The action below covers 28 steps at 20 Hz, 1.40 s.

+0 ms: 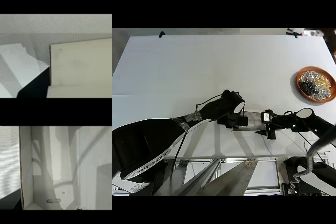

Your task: Fold the box and place the chain.

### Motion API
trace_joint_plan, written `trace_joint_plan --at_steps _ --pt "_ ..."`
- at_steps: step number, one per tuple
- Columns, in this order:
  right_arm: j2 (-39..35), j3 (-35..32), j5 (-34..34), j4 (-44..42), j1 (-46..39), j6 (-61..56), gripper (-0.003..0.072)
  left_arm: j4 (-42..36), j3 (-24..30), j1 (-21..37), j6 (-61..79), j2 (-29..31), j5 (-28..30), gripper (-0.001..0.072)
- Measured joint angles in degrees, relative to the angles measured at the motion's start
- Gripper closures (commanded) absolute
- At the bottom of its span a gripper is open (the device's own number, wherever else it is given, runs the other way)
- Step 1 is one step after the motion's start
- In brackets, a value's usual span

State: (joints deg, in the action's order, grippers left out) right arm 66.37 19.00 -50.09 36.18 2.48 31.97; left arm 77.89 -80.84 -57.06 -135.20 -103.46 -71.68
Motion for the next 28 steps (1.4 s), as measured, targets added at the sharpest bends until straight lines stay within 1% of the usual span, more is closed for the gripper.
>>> trace_joint_plan --at_steps 2,3,4,5,6,7,8,16,20,21,22,23,25,28 --pt "0.0 0.0 0.0 0.0 0.0 0.0 0.0328 -0.26 0.0 -0.07 0.09 0.0 -0.02 0.0697" --pt "0.0 0.0 0.0 0.0 0.0 0.02 0.0328 -0.33 0.02 -0.09 0.11 0.09 0.0 0.0671" --pt "0.0 0.0 0.0 0.0 0.0 0.02 0.0328 -0.44 0.02 -0.11 0.22 0.15 0.04 0.0541" --pt "0.0 0.0 -0.07 0.02 -0.02 0.04 0.0328 -0.83 0.02 -0.15 0.52 0.37 0.52 0.0318" --pt "0.0 0.0 -0.07 0.02 -0.02 0.04 0.0328 -1.68 0.07 -0.17 1.09 0.63 1.46 0.0163" --pt "0.0 0.0 -0.04 0.02 -0.02 0.04 0.0328 -2.4 0.07 -0.22 2.4 1.01 1.64 0.0124" --pt "0.0 0.0 0.0 0.07 0.0 0.26 0.0328 -2.47 0.13 -0.26 3.72 1.49 0.68 0.0129" --pt "0.0 0.0 0.02 0.04 0.0 0.04 0.0328 -3.65 0.09 0.55 12.63 7.65 -0.96 0.0129" --pt "0.0 0.0 0.0 0.02 0.0 0.04 0.0328 -4.61 0.92 1.22 22.67 12.63 -4.9 0.0129" --pt "0.0 0.0 0.0 0.02 0.0 0.04 0.0328 -4.68 2.1 1.42 26.71 14.53 -5.6 0.0128" --pt "0.0 0.0 -0.02 0.02 0.0 0.02 0.0328 -4.74 3.69 1.68 30.86 16.61 -5.73 0.0101" --pt "0.0 0.0 -0.02 0.02 0.0 0.02 0.0328 -5.25 5.99 2.03 36.04 19.19 -4.76 0.0033" --pt "0.0 0.0 -0.02 0.02 0.0 0.02 0.0328 -7.54 11.74 2.97 48.39 24.59 -1.62 0.0029" --pt "0.0 0.0 -0.02 0.02 0.0 0.02 0.0328 -13.29 22.08 5.33 69.81 32.09 5.68 0.0007"
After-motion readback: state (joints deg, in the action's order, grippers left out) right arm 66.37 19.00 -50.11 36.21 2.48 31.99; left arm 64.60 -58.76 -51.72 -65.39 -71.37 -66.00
